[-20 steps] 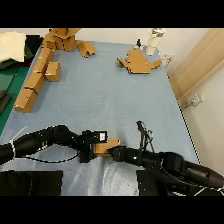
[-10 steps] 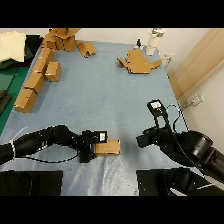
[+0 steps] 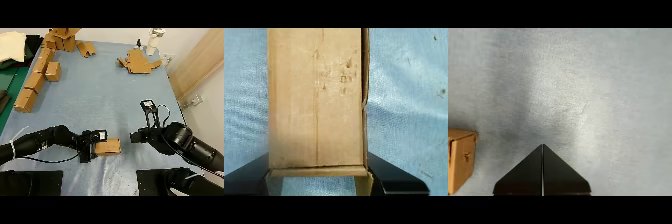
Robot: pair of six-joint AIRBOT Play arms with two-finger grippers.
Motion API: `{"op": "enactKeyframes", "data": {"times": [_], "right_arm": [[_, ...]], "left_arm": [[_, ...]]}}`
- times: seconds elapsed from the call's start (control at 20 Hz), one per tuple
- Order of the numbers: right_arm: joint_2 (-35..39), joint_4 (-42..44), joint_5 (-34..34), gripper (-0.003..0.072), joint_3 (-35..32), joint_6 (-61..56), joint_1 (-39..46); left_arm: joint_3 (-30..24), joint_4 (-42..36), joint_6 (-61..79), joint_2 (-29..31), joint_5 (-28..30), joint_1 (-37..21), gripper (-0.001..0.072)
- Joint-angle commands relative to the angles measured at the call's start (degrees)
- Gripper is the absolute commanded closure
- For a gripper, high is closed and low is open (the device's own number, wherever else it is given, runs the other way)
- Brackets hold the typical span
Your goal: Fold the box.
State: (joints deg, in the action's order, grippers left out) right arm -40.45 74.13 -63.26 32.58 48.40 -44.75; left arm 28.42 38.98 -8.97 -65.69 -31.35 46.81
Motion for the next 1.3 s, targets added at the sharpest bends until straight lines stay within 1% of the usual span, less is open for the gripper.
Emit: {"op": "enactKeyframes", "data": {"times": [0.0,0.1,0.15,0.2,0.3,0.4,0.5,0.6,0.7,0.75,0.8,0.9,1.1,1.25], "right_arm": [[-2.2,-1.2,1.4,0.0684,0.0,-8.2,0.0],[-2.4,-1.8,1.3,0.0684,-0.1,-10.3,0.1],[-2.4,-2.3,1.2,0.0684,-0.1,-11.2,0.1],[-2.4,-3.2,0.8,0.0684,-0.1,-12.4,0.2],[-2.4,-6.4,-0.9,0.0684,-0.1,-15.5,0.2],[-2.4,-8.9,-1.5,0.0684,0.0,-16.0,0.2],[-2.4,-9.9,-1.4,0.0684,-0.1,-16.0,0.2],[-2.4,-10.7,-1.2,0.0684,-0.1,-16.0,0.2],[-2.4,-12.1,-0.8,0.0684,-0.1,-16.0,0.2],[-2.4,-12.6,-0.3,0.0684,-0.1,-16.0,0.2],[-2.4,-12.9,0.1,0.0684,-0.1,-16.0,0.2],[-2.5,-13.1,1.3,0.0684,-0.1,-15.9,0.2],[-2.5,-13.3,3.9,0.0684,-0.1,-16.0,0.2],[-2.5,-13.4,4.6,0.0684,-0.1,-15.9,0.2]], "left_arm": [[0.4,-0.3,-3.5,0.0,1.4,-0.2,0.0250],[1.8,0.0,-9.6,0.1,1.1,-1.2,0.0250],[2.9,1.8,-13.8,0.6,0.5,-2.4,0.0250],[4.0,4.9,-19.7,1.3,-0.3,-4.0,0.0250],[6.2,15.0,-33.5,2.8,-3.4,-9.3,0.0250],[8.6,25.4,-44.6,4.1,-6.3,-17.2,0.0249],[11.1,30.5,-51.1,4.2,-7.1,-25.9,0.0250],[13.5,31.8,-53.8,3.4,-6.5,-35.3,0.0250],[15.7,31.8,-53.9,1.3,-4.9,-42.5,0.0250],[17.0,31.7,-54.0,-0.4,-4.5,-45.1,0.0250],[18.5,31.7,-54.1,-2.4,-4.2,-47.0,0.0250],[21.9,31.7,-55.8,-7.1,-3.2,-49.2,0.0250],[30.1,31.7,-58.7,-16.9,-1.0,-49.7,0.0250],[36.6,31.7,-61.1,-22.8,0.0,-49.6,0.0250]]}}
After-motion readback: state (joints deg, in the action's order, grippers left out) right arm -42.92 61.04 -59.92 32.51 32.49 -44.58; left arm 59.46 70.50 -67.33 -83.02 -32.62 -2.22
